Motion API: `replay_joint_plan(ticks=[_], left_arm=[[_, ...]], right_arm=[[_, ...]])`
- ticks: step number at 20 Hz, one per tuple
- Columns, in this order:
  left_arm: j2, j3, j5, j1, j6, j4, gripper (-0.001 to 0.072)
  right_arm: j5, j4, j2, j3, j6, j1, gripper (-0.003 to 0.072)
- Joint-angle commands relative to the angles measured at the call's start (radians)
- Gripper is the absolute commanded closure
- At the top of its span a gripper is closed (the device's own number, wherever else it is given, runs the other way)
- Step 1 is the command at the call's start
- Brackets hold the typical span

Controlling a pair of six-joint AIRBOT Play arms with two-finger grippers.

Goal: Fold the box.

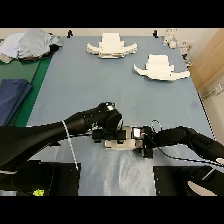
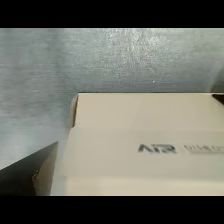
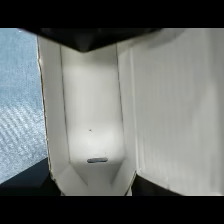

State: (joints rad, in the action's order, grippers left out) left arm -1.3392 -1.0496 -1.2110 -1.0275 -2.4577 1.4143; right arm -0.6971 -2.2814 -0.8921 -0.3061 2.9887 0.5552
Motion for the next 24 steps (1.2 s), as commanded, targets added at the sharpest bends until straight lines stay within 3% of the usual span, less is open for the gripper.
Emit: replay_joint_plan(ticks=[1, 3, 4, 5, 6, 9, 13, 15, 19, 24], left_arm=[[0.061, -0.077, -0.190, 0.029, 0.016, 0.079, 0.0019], [0.110, -0.130, -0.314, 0.049, 0.016, 0.133, 0.0020], [0.135, -0.147, -0.348, 0.055, 0.016, 0.140, 0.0081], [0.160, -0.155, -0.372, 0.057, 0.016, 0.140, 0.0453], [0.179, -0.155, -0.380, 0.057, 0.056, 0.139, 0.0687], [0.193, -0.153, -0.374, 0.054, 0.161, 0.125, 0.0695], [0.193, -0.127, -0.199, 0.034, 0.340, 0.046, 0.0695], [0.198, -0.107, -0.187, 0.006, 0.435, 0.042, 0.0696], [0.343, 0.073, -0.089, 0.103, 0.742, -0.126, 0.0697], [0.549, 0.335, -0.024, 0.356, 1.550, -0.275, 0.0690]], right_arm=[[0.000, 0.000, 0.000, 0.000, -0.001, 0.000, 0.0225], [0.000, 0.000, 0.000, 0.000, -0.001, 0.000, 0.0225], [0.000, 0.000, 0.000, 0.000, -0.001, 0.000, 0.0224], [0.000, 0.000, 0.000, 0.000, -0.001, 0.000, 0.0224], [0.000, 0.000, 0.000, 0.000, -0.001, 0.000, 0.0225], [0.000, 0.000, 0.000, 0.000, -0.001, 0.000, 0.0225], [0.000, 0.000, 0.000, 0.000, -0.001, 0.000, 0.0225], [0.000, 0.000, 0.000, 0.000, -0.001, 0.000, 0.0225], [0.000, 0.000, 0.000, 0.000, -0.001, 0.000, 0.0225], [0.000, 0.000, 0.000, 0.000, -0.001, 0.000, 0.0225]])
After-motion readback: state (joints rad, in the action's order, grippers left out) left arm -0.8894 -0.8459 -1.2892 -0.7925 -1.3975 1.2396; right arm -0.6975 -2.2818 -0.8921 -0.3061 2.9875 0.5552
